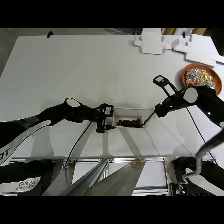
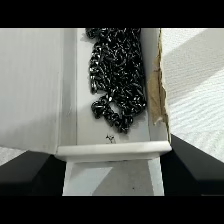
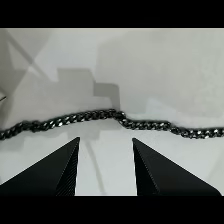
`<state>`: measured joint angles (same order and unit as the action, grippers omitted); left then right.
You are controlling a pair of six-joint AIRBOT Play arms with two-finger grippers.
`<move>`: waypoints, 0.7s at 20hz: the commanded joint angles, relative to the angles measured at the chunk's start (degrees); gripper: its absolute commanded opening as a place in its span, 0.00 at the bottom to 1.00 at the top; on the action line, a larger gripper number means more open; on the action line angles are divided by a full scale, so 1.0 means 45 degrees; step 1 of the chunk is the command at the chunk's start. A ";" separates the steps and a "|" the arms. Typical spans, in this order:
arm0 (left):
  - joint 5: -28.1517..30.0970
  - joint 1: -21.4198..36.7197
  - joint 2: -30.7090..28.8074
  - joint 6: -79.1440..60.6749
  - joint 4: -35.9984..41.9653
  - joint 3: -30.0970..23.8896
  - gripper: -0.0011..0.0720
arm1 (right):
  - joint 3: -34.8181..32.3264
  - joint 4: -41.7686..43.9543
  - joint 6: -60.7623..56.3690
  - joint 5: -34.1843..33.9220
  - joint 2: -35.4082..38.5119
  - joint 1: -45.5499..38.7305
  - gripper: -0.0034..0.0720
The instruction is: Fold the box and place the chain.
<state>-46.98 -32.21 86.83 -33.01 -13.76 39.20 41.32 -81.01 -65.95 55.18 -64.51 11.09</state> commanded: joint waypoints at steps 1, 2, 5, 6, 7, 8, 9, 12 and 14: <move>0.0005 -0.0005 0.0000 0.0000 0.0000 -0.0005 0.68 | -0.0005 -0.0646 -0.1749 -0.0306 -0.0544 -0.0005 0.52; 0.0000 -0.0005 0.0000 0.0000 0.0000 -0.0005 0.68 | -0.0005 -0.0690 -0.2011 -0.0306 -0.0811 -0.0005 0.52; 0.0005 -0.0005 0.0000 -0.0005 0.0000 -0.0005 0.68 | -0.0005 -0.1093 -0.2754 -0.0287 -0.1409 -0.0005 0.47; 0.0005 -0.0005 0.0000 -0.0005 0.0000 -0.0005 0.68 | -0.0005 -0.1234 -0.2846 -0.0296 -0.1530 -0.0005 0.47; 0.0005 -0.0005 0.0000 -0.0005 0.0000 -0.0005 0.68 | -0.0005 -0.1287 -0.2958 -0.0321 -0.1608 -0.0005 0.47; 0.0000 -0.0005 0.0000 0.0000 0.0000 -0.0005 0.68 | -0.0005 -0.1282 -0.2948 -0.0389 -0.1685 -0.0005 0.47; 0.0005 -0.0005 0.0000 0.0000 0.0000 -0.0005 0.68 | -0.0005 -0.1282 -0.2909 -0.0457 -0.1729 -0.0005 0.47; 0.0005 -0.0005 0.0000 -0.0005 0.0000 -0.0005 0.68 | -0.0083 -0.1282 -0.2322 -0.0792 -0.1753 -0.0005 0.47; 0.0000 -0.0005 0.0000 0.0000 0.0000 -0.0005 0.68 | -0.0092 -0.1277 -0.2331 -0.0903 -0.1826 -0.0005 0.47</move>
<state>-46.98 -32.21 86.83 -33.01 -13.74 39.20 41.06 -86.52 -77.10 52.25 -72.23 11.07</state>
